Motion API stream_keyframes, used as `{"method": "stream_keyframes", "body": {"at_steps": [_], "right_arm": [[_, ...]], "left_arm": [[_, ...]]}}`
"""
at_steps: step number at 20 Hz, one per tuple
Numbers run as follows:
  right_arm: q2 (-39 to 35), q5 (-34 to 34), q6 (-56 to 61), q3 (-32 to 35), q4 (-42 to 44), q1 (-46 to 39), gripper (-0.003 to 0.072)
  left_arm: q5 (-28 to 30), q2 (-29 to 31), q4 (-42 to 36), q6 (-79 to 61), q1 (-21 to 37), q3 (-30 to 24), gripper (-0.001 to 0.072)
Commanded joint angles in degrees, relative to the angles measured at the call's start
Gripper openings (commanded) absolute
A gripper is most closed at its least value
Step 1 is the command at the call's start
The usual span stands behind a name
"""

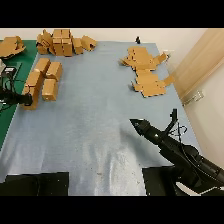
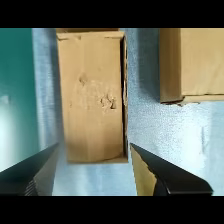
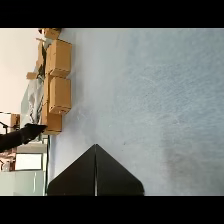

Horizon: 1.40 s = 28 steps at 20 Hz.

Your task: Fold the box.

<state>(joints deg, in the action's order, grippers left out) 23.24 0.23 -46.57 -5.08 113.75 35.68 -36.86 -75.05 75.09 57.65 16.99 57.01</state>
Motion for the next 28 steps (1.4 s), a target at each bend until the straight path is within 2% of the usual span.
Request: {"method": "stream_keyframes", "body": {"at_steps": [1, 2, 3, 4, 6, 9, 11, 13, 17, 21, 28], "right_arm": [[0.09, 5.07, -0.02, -1.49, -2.12, -0.02, 0.0003], [0.90, 8.59, -0.02, -3.32, -4.81, -0.02, 0.0003], [2.80, 13.31, 0.00, -6.34, -8.72, -0.17, 0.0003], [5.49, 18.45, -0.02, -10.01, -12.48, -0.52, 0.0004], [13.84, 30.73, -1.33, -20.31, -20.06, -2.16, 0.0004], [28.28, 44.72, -17.46, -36.92, -19.45, -4.33, 0.0004], [37.07, 47.95, -26.73, -46.47, -16.37, -4.26, 0.0003], [43.52, 48.54, -30.38, -53.05, -14.93, -4.26, 0.0004], [49.03, 48.89, -34.82, -56.39, -13.53, -4.24, 0.0004], [49.18, 52.68, -35.54, -56.39, -12.83, -4.26, 0.0005], [49.20, 53.05, -35.54, -56.37, -12.83, -4.26, 0.0005]], "left_arm": [[-3.82, 6.51, 2.36, 0.04, 0.22, 0.13, 0.0690], [-6.73, 8.57, 1.84, 1.01, 0.15, 0.11, 0.0497], [-9.84, 10.36, 0.26, 0.68, -0.28, 0.11, 0.0101], [-12.15, 11.67, -1.81, -1.05, -1.55, 0.11, 0.0013], [-16.74, 13.62, -5.73, -0.57, -5.75, 0.11, 0.0012], [-25.62, 14.03, -8.17, 3.85, -17.29, 0.35, 0.0011], [-27.19, 14.01, -8.31, 8.46, -25.35, 0.35, 0.0011], [-26.40, 14.01, -8.31, 11.74, -31.80, 0.35, 0.0011], [-26.23, 13.51, -10.43, 14.21, -38.88, 0.35, 0.0011], [-26.16, 13.00, -10.80, 14.19, -39.82, 0.35, 0.0012], [-26.16, 13.00, -10.82, 14.19, -39.85, 0.35, 0.0013]]}}
